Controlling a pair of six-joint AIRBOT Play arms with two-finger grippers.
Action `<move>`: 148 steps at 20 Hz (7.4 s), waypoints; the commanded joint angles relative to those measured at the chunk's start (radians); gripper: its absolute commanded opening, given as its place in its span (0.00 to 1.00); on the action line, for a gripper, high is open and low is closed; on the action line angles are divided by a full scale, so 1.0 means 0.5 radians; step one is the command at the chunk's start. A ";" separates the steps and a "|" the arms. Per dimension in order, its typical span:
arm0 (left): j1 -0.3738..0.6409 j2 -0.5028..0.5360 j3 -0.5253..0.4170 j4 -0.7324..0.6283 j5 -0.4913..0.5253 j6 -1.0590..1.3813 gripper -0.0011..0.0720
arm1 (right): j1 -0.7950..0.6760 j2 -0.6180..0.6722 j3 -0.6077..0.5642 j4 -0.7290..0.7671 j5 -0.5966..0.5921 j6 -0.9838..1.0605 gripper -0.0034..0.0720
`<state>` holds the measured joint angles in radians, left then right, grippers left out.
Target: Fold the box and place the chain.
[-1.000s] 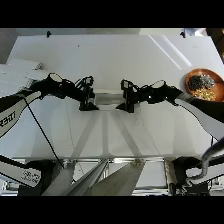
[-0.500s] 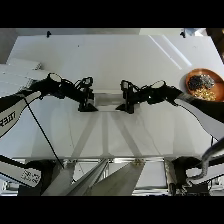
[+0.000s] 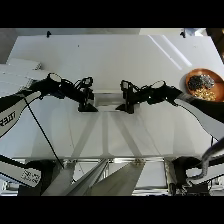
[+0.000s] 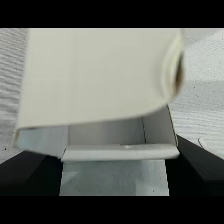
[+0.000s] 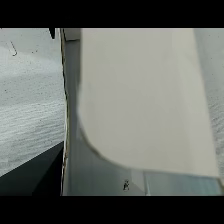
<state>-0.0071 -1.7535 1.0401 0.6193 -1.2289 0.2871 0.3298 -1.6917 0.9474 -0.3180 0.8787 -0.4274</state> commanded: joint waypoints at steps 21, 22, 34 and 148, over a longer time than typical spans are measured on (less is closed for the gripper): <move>-0.002 0.023 -0.001 -0.011 0.011 0.008 0.06 | -0.002 0.000 0.002 0.002 -0.017 0.001 0.59; -0.002 0.039 0.000 -0.010 0.015 0.012 0.06 | -0.002 0.000 0.002 0.002 -0.018 0.001 0.59; -0.002 0.108 -0.001 -0.009 0.208 0.113 0.25 | -0.002 0.000 0.002 0.002 -0.044 0.002 0.78; -0.002 0.072 -0.001 -0.006 0.266 0.105 0.25 | 0.047 0.436 0.002 -1.124 -0.163 0.809 0.28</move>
<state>-0.0086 -1.7168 1.0397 0.6159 -1.0958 0.3397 0.3569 -1.4731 0.9485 -0.9001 0.8497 -0.0299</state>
